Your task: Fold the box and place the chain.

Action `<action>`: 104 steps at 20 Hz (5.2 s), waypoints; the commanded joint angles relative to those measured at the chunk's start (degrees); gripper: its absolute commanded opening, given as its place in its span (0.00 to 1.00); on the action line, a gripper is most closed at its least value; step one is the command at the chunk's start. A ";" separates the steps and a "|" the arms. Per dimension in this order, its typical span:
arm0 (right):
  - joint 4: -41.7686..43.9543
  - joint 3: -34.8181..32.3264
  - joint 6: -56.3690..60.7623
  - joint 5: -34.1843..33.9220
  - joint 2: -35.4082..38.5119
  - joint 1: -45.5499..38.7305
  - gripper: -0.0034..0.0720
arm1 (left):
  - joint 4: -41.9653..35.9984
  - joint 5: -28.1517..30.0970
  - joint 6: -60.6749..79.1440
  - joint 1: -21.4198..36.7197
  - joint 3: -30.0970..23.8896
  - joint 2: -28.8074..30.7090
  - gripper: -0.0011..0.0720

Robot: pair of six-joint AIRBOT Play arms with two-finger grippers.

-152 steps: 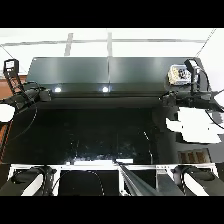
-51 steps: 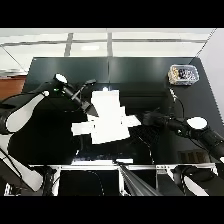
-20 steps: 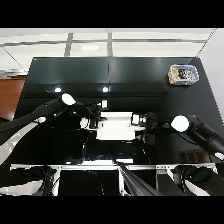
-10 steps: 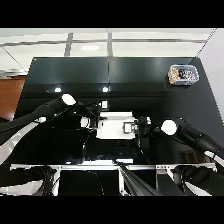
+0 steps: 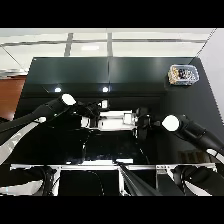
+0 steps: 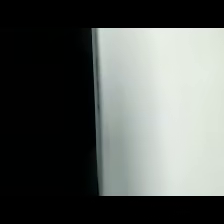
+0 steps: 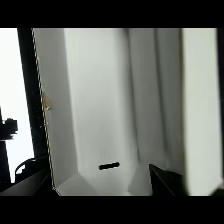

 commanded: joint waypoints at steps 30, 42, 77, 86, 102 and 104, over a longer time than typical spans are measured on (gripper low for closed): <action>20.52 2.23 -25.75 8.96 -15.17 -8.92 0.91 | 0.02 -0.24 -0.02 -0.04 0.02 -0.04 0.05; 20.39 2.23 -23.85 7.13 -15.74 -8.87 0.91 | 0.00 -0.22 -0.02 -0.04 0.02 -0.04 0.05; 18.51 2.23 -24.37 8.02 -15.78 -7.76 0.69 | -11.32 -8.98 -34.34 3.65 -1.75 9.90 0.05; 18.49 2.23 -24.37 7.98 -15.80 -7.76 0.69 | 1.38 -10.78 -43.95 3.65 0.66 -0.04 0.05; 18.51 2.23 -24.37 7.98 -15.80 -7.76 0.69 | 0.63 -20.26 -1.22 12.85 -14.14 21.40 0.83; 18.49 2.23 -24.37 7.98 -15.80 -7.76 0.69 | 5.73 -11.61 -1.75 8.94 -14.08 20.33 0.97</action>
